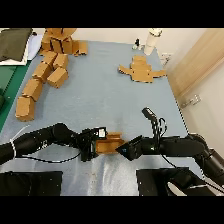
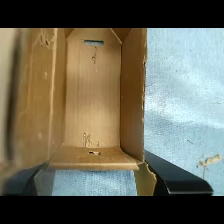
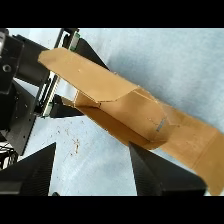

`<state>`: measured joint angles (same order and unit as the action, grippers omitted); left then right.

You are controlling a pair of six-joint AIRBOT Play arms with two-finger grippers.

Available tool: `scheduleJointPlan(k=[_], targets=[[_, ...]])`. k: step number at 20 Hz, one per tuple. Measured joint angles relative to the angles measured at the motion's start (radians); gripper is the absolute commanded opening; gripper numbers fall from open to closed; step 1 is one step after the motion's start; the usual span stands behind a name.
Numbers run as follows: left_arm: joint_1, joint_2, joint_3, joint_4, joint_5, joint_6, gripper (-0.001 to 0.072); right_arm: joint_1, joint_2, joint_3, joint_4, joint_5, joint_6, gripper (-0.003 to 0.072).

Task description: Fold the box.

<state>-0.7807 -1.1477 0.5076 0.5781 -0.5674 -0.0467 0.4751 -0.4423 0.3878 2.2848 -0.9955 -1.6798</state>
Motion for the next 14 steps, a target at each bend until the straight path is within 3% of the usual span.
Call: scheduleJointPlan(k=[10, 11, 12, 13, 14], targets=[[-0.044, -0.029, 0.0, -0.023, 0.039, 0.056, 0.0709, 0.0, 0.0, 0.0, 0.001, 0.001, 0.0, 0.072], [-0.047, -0.031, 0.0, -0.023, 0.046, 0.058, 0.0647, 0.0, 0.0, 0.0, 0.001, 0.001, 0.0, 0.072], [-0.05, -0.035, 0.001, -0.024, 0.054, 0.058, 0.042, 0.0, 0.0, 0.0, 0.001, 0.001, 0.0, 0.072], [-0.05, -0.037, 0.001, -0.025, 0.06, 0.058, 0.0299, 0.0, 0.0, 0.0, 0.001, 0.0, 0.0, 0.072], [-0.051, -0.037, 0.001, -0.024, 0.061, 0.058, 0.0299, 0.0, 0.0, 0.0, 0.001, 0.001, 0.0, 0.072]])
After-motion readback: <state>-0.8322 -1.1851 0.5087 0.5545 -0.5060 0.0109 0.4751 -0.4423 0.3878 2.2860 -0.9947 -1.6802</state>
